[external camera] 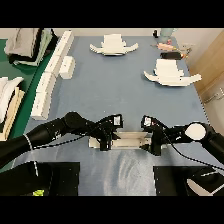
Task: Fold the box.
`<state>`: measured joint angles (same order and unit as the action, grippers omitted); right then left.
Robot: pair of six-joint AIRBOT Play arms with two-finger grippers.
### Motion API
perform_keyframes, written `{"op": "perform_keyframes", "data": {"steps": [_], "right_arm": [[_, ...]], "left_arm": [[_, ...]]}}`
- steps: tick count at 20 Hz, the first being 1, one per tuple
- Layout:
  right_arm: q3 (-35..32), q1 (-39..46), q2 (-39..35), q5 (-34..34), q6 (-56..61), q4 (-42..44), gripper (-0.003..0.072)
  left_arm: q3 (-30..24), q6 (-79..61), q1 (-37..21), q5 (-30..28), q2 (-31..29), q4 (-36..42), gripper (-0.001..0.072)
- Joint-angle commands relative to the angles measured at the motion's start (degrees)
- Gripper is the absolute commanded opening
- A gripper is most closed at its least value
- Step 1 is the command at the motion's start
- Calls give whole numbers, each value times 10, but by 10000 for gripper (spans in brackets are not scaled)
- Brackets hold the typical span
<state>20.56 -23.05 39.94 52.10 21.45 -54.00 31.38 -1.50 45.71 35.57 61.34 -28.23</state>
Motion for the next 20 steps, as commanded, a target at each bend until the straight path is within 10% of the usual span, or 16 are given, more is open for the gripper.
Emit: {"op": "perform_keyframes", "data": {"steps": [1,20], "right_arm": [[-3,2,-6,9,-25,10,706],[-5,108,153,78,-380,144,702]], "left_arm": [[0,0,0,0,0,0,15],[0,0,0,0,0,0,15]]}}
